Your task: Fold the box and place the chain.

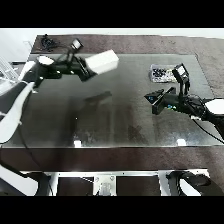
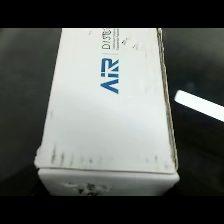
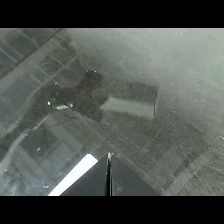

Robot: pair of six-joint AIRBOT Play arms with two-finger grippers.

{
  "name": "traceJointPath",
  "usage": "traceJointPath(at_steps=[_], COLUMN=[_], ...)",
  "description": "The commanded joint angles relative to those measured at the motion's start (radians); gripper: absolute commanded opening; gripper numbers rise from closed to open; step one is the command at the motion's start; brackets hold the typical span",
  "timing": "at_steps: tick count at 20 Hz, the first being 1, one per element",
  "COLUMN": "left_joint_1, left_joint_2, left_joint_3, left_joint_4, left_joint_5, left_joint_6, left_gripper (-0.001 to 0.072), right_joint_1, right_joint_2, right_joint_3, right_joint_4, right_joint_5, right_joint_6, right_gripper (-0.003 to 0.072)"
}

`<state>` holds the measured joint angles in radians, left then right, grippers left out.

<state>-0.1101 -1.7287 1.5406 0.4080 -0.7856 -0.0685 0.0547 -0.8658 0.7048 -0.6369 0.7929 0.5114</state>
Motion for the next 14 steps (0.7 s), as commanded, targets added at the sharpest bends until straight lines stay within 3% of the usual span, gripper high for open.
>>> traceJointPath(at_steps=[1,6,10,14], left_joint_1=[0.086,0.196,0.243,0.249], left_joint_2=[0.088,0.101,0.1,0.1], left_joint_3=[-0.059,-0.208,-0.301,-0.373], left_joint_4=[0.01,0.01,0.01,0.008], left_joint_5=[0.207,0.432,0.491,0.693], left_joint_6=[-0.146,-0.22,-0.22,-0.275], left_gripper=[0.0013,0.0014,0.0016,0.0016], right_joint_1=[-0.001,-0.001,-0.001,-0.001], right_joint_2=[0.002,0.002,0.002,0.002], right_joint_3=[-0.004,-0.032,-0.056,-0.059], right_joint_4=[0.0,0.0,0.001,0.019], right_joint_5=[0.0,0.0,0.0,-0.001], right_joint_6=[0.013,0.013,0.013,0.013], right_gripper=[0.0009,0.0009,0.0009,0.001])
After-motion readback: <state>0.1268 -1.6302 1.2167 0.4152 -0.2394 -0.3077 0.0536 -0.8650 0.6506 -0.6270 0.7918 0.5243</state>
